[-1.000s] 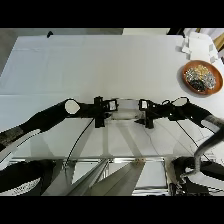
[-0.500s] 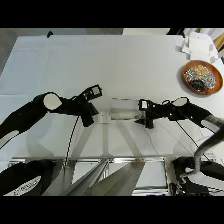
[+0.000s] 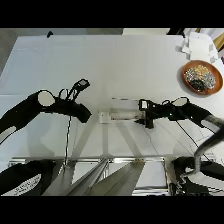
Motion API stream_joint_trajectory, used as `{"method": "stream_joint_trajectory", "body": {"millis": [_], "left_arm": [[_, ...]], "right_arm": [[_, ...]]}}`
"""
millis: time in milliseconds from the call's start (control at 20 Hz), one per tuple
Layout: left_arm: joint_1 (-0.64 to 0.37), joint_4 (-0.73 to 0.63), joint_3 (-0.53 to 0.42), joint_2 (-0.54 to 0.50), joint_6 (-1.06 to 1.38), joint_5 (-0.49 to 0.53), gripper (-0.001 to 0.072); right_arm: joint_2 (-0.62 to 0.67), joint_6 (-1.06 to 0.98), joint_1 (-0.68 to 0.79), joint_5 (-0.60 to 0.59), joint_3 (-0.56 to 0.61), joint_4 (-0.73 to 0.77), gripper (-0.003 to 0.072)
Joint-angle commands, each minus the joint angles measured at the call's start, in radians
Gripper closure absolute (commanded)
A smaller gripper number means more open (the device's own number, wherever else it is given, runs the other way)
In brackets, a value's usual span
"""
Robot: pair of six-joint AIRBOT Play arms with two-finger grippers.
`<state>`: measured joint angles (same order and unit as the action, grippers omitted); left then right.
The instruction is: Fold the box and place the chain.
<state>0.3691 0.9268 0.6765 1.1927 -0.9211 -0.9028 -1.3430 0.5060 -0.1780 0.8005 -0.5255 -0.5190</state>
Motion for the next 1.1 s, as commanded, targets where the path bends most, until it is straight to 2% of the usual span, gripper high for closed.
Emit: {"method": "stream_joint_trajectory", "body": {"millis": [0, 150, 450, 650, 950, 1000, 1050], "left_arm": [[-0.004, -0.103, -0.005, 0.09, -0.083, 0.016, 0.0707], [0.022, -0.176, -0.005, 0.165, -0.083, 0.045, 0.0707], [0.069, -0.228, -0.005, 0.2, -0.121, 0.096, 0.0707], [0.07, -0.243, -0.005, 0.196, -0.123, 0.093, 0.0707], [0.072, -0.299, -0.005, 0.129, -0.112, 0.1, 0.0697], [0.077, -0.307, -0.004, 0.127, -0.112, 0.103, 0.0682], [0.084, -0.31, -0.002, 0.127, -0.112, 0.103, 0.061]], "right_arm": [[0.0, 0.0, -0.001, 0.0, 0.0, 0.001, 0.0294], [0.0, 0.0, -0.001, 0.0, 0.0, 0.0, 0.0294], [0.0, 0.0, -0.001, 0.0, 0.0, 0.001, 0.0294], [0.0, 0.0, -0.001, 0.0, 0.0, 0.0, 0.0294], [0.0, 0.0, -0.001, 0.0, 0.0, 0.0, 0.0294], [0.0, 0.0, -0.001, 0.0, 0.0, 0.001, 0.0294], [0.0, 0.0, -0.001, 0.0, 0.0, 0.0, 0.0294]]}}
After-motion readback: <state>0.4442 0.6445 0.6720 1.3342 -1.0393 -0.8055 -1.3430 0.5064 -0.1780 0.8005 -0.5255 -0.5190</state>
